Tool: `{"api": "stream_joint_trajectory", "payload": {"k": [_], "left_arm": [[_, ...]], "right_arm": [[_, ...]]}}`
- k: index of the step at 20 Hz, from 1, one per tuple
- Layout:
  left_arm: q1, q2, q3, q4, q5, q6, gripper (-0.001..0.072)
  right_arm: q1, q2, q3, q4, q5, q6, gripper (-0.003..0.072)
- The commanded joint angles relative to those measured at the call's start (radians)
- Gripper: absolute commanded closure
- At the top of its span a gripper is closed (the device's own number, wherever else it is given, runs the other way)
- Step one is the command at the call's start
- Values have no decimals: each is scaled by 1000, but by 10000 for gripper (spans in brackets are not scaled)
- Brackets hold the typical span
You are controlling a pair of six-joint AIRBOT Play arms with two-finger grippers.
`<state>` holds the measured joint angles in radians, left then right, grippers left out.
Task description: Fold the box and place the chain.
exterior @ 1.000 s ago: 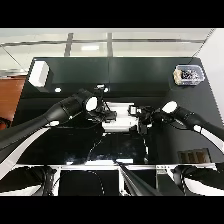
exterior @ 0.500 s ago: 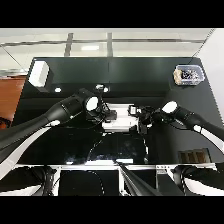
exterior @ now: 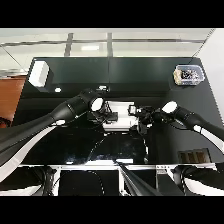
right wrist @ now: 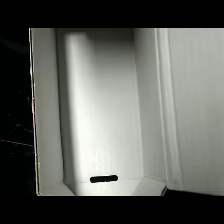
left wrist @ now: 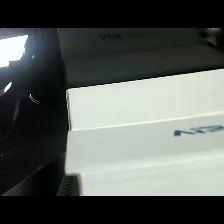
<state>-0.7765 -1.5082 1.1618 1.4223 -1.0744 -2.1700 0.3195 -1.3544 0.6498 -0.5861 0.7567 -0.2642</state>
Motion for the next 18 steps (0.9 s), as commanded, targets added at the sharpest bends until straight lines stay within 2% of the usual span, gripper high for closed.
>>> {"api": "stream_joint_trajectory", "payload": {"k": [1,9,17,18], "left_arm": [[-1,-13,2,36,-6,-11,374],[2,-66,10,35,-1,-45,374],[3,-73,22,66,-5,-147,379],[3,-73,22,66,-5,-172,473]], "right_arm": [[0,0,0,-2,2,-1,484],[0,0,0,-2,2,-1,484],[0,0,0,-2,2,-1,484],[0,0,0,-2,2,-1,484]]}}
